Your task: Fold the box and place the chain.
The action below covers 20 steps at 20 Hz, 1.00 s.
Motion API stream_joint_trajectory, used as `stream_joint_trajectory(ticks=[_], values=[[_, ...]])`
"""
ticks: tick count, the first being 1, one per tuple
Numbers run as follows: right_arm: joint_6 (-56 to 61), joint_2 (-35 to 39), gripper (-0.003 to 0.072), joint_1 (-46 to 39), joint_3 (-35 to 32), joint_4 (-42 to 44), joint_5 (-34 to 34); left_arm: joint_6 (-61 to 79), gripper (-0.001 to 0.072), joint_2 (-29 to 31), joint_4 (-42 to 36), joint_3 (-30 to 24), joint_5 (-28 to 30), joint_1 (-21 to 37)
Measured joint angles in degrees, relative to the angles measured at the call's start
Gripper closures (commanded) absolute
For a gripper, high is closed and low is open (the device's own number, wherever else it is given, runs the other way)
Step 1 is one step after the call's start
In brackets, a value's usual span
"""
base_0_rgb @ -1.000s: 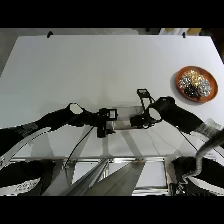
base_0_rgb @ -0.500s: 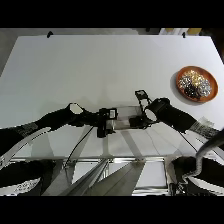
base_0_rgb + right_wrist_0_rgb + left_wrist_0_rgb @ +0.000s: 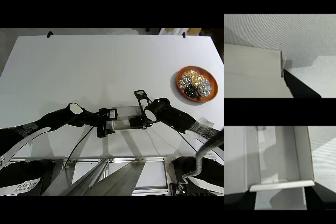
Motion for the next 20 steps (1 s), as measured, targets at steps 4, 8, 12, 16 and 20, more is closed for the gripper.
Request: stream_joint_trajectory(ticks=[4, 8, 12, 16, 20], values=[[0.17, 1.95, 0.05, -0.26, 0.04, 0.09, -1.01, -0.04, 0.0499, 0.0, -0.02, 0.0, 0.0, 0.0], [0.15, 3.02, 0.0501, -1.33, 0.07, 0.11, -0.55, -0.04, 0.0499, 0.0, -0.02, 0.0, 0.0, 0.0], [0.13, 2.34, 0.0536, -1.66, 0.04, 0.04, 0.83, -0.07, 0.0499, 0.0, -0.04, 0.0, 0.0, 0.0], [0.37, 1.49, 0.0652, -1.77, 0.09, 0.22, 1.62, -0.44, 0.05, 0.0, -0.22, 0.0, -0.13, -0.02], [-0.09, 1.11, 0.0404, -1.73, 0.0, 0.13, 2.08, 0.04, 0.0499, 0.0, 0.0, 0.0, -0.02, -0.02]])
